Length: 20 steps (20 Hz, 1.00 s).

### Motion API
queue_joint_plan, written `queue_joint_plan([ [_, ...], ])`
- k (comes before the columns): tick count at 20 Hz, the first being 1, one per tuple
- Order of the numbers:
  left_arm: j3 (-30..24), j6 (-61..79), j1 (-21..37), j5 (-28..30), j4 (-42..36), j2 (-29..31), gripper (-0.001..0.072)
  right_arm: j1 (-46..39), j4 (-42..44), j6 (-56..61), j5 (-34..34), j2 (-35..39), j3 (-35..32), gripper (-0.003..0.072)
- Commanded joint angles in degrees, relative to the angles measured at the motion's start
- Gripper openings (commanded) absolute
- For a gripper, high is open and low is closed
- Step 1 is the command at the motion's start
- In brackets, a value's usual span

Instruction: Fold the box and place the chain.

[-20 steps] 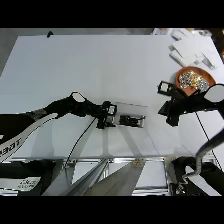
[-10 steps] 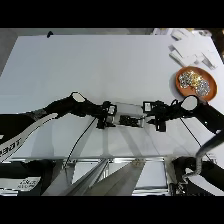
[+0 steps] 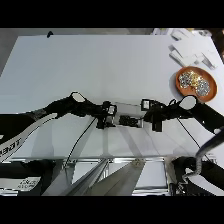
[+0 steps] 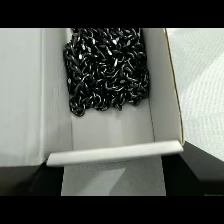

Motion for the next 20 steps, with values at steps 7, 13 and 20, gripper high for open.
queue_joint_plan([
  [7,0.07,-0.04,0.00,0.04,-0.09,0.00,0.0072,0.07,-20.24,27.56,-0.22,9.55,0.09,0.0014],
  [13,0.07,-0.04,0.00,0.04,-0.09,0.00,0.0072,0.07,-19.30,52.61,10.91,17.22,4.35,0.0014],
  [20,0.07,-0.04,0.00,0.04,-0.09,0.00,0.0072,0.07,5.31,53.00,7.10,17.11,6.73,0.0014],
])
